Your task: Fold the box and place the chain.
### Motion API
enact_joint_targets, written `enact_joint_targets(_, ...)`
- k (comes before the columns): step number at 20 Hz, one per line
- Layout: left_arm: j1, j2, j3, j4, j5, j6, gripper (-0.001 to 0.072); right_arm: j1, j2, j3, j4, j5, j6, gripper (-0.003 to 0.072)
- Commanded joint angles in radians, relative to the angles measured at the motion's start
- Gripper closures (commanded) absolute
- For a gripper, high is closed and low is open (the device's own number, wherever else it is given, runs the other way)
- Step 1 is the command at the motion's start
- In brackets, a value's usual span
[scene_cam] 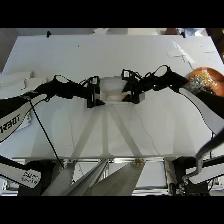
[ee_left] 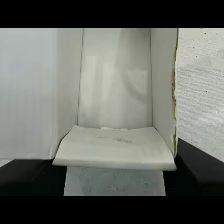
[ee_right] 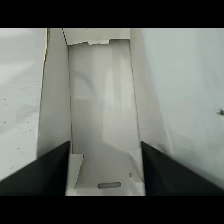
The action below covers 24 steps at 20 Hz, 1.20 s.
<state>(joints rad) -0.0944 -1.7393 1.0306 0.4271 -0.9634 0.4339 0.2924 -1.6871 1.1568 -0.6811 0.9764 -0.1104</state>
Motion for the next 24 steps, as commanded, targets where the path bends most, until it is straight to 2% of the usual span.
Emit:
enact_joint_targets(1, -0.001, 0.0, 0.001, 0.0, -0.002, -0.001, 0.0333, 0.003, -0.001, 0.0, -0.011, 0.012, 0.04, 0.0458)
enact_joint_targets(2, -0.001, 0.0, 0.001, -0.001, -0.002, -0.001, 0.0333, 0.003, 0.0, 0.0, -0.024, 0.032, 0.059, 0.065)
enact_joint_targets(3, -0.001, 0.0, 0.001, -0.001, -0.002, -0.001, 0.0333, 0.003, 0.0, 0.0, -0.024, 0.058, 0.074, 0.0672)
enact_joint_targets(6, -0.001, 0.0, 0.001, 0.0, -0.002, -0.001, 0.0333, 0.003, 0.022, 0.0, 0.075, 0.121, 0.178, 0.067)
enact_joint_targets(9, -0.001, 0.0, 0.001, 0.0, -0.002, -0.001, 0.0333, 0.003, 0.082, 0.0, 0.183, 0.138, 0.182, 0.0672)
enact_joint_targets(11, -0.001, 0.0, 0.001, -0.001, -0.002, -0.001, 0.0333, 0.002, 0.131, 0.0, 0.179, 0.132, 0.191, 0.0673)
enact_joint_targets(14, -0.001, 0.0, 0.001, 0.0, -0.002, -0.001, 0.0333, -0.027, 0.215, 0.0, 0.099, 0.08, 0.344, 0.0673)
enact_joint_targets(18, -0.001, 0.0, 0.001, 0.0, -0.002, -0.001, 0.0333, -0.145, 0.311, 0.0, -0.119, 0.009, 0.649, 0.0674)
enact_joint_targets(22, -0.001, 0.0, 0.001, 0.0, -0.002, -0.001, 0.0333, -0.304, 0.301, -0.003, -0.373, 0.044, 0.939, 0.0674)
enact_joint_targets(24, -0.001, 0.0, 0.001, -0.001, -0.002, -0.001, 0.0333, -0.343, 0.275, -0.017, -0.404, 0.077, 0.997, 0.0674)
